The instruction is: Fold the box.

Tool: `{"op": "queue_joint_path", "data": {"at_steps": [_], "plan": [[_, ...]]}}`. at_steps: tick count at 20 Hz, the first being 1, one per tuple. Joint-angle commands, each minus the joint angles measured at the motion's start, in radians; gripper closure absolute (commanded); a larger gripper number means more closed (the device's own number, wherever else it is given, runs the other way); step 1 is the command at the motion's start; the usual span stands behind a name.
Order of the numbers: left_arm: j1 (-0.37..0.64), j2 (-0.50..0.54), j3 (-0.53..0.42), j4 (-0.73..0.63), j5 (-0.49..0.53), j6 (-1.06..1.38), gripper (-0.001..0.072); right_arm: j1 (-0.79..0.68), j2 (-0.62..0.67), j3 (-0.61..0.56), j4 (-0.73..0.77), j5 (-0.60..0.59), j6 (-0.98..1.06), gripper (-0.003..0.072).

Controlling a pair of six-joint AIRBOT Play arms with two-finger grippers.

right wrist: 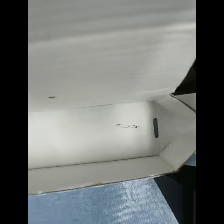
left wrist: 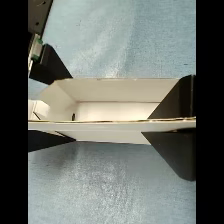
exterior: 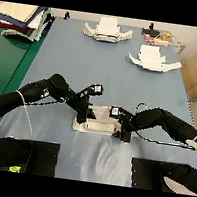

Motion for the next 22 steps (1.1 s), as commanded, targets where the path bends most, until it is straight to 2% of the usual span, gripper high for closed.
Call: {"op": "queue_joint_path", "data": {"at_steps": [1,22], "plan": [[0.001,0.000,0.000,0.000,0.000,0.000,0.0695,0.001,-0.004,-0.002,0.001,-0.011,-0.016,0.0173],[0.001,0.000,0.000,0.000,0.000,0.000,0.0695,0.001,-0.003,0.011,-0.008,0.037,-0.028,0.0183]]}}
